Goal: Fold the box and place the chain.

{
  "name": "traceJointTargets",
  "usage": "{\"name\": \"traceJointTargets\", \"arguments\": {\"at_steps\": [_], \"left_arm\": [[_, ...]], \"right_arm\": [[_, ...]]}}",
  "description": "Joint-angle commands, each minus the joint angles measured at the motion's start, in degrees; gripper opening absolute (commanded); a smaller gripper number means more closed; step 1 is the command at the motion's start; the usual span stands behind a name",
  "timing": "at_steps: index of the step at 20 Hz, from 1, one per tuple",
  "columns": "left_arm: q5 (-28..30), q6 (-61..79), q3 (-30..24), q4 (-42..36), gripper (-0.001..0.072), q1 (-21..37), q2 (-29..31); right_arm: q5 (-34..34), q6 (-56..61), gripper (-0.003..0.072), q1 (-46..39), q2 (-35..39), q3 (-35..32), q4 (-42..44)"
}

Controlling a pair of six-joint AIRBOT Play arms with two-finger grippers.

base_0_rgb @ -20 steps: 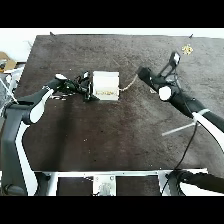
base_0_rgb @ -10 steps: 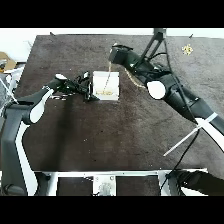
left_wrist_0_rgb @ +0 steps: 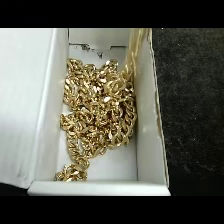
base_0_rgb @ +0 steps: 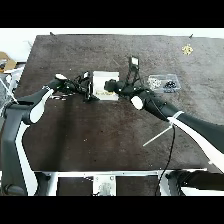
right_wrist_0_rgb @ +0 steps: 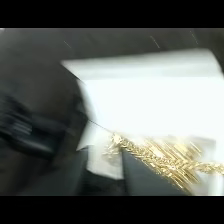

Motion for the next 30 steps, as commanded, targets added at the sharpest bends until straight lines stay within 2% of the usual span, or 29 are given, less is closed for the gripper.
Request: {"name": "traceJointTargets", "arguments": {"at_steps": [1,7,11,13,18,21,24,26,28,29,30], "left_arm": [[0.0,0.0,0.07,-0.02,0.0275,0.04,0.04],[0.02,0.0,0.07,0.0,0.0275,0.04,0.04],[0.0,0.0,0.07,0.0,0.0275,0.04,0.04],[0.02,0.0,0.07,0.0,0.0275,0.04,0.04],[0.02,0.0,0.07,-0.02,0.0275,0.04,0.04],[0.0,0.0,0.07,-0.02,0.0275,0.04,0.04],[0.0,0.0,0.07,0.0,0.0275,0.04,0.04],[0.0,0.0,0.07,0.0,0.0275,0.04,0.04],[0.0,0.0,0.07,0.0,0.0275,0.04,0.04],[0.0,0.0,0.07,0.0,0.0275,0.04,0.04],[0.02,0.0,0.07,0.0,0.0275,0.04,0.04]], "right_arm": [[3.41,1.03,0.0275,-2.62,-2.36,-2.62,0.0],[14.75,1.03,0.0277,-12.22,4.72,-6.45,-7.96],[14.84,1.03,0.0279,-21.0,5.27,-12.46,-6.05],[10.05,1.03,0.0387,-23.56,5.27,-14.97,-3.87],[-3.8,1.05,0.0384,-25.33,3.23,-15.21,2.38],[-6.78,1.07,0.0384,-25.22,-0.37,-13.53,5.46],[-6.84,1.68,0.0384,-25.2,-4.22,-11.06,6.67],[-6.84,1.7,0.0325,-25.2,-6.34,-9.44,7.06],[-6.82,1.68,0.0308,-25.2,-8.37,-8.09,9.03],[-6.84,1.66,0.0193,-25.16,-8.68,-7.65,9.31],[-6.95,1.66,0.0036,-25.05,-8.52,-7.43,9.31]]}}
